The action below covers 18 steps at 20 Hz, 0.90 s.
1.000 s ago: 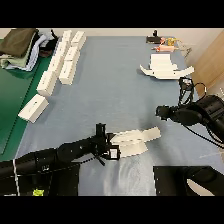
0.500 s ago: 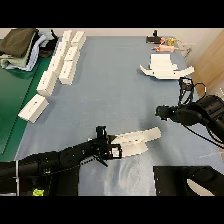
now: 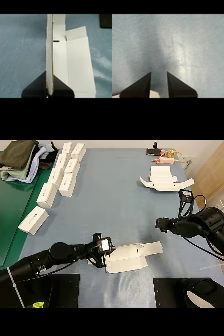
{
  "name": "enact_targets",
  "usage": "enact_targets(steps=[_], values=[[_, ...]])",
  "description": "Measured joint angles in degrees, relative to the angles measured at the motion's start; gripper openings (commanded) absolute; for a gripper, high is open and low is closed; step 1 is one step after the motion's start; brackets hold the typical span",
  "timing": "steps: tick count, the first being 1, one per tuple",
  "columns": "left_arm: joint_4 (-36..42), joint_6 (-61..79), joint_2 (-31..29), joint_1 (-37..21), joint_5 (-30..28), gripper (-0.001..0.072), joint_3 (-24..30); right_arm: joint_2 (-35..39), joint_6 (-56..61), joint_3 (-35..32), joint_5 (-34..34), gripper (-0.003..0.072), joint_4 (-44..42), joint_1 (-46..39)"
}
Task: Fold the box.
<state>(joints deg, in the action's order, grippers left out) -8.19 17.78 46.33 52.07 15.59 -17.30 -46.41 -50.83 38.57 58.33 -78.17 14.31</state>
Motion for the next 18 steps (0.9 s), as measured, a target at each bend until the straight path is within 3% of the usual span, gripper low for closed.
enact_targets(steps=[3,6,18], values=[[-4.17,-2.71,0.48,-4.79,7.50,0.0015,-1.07,0.00,0.00,0.00,0.00,0.0315,-0.02,0.00],[-8.81,-5.73,2.43,-6.64,11.41,0.0015,-2.01,0.00,0.00,0.00,-0.07,0.0314,-0.04,0.00],[-13.55,-8.83,6.80,-7.72,20.17,0.0016,-4.81,0.00,0.00,0.00,-0.44,0.0314,-0.28,0.07]])
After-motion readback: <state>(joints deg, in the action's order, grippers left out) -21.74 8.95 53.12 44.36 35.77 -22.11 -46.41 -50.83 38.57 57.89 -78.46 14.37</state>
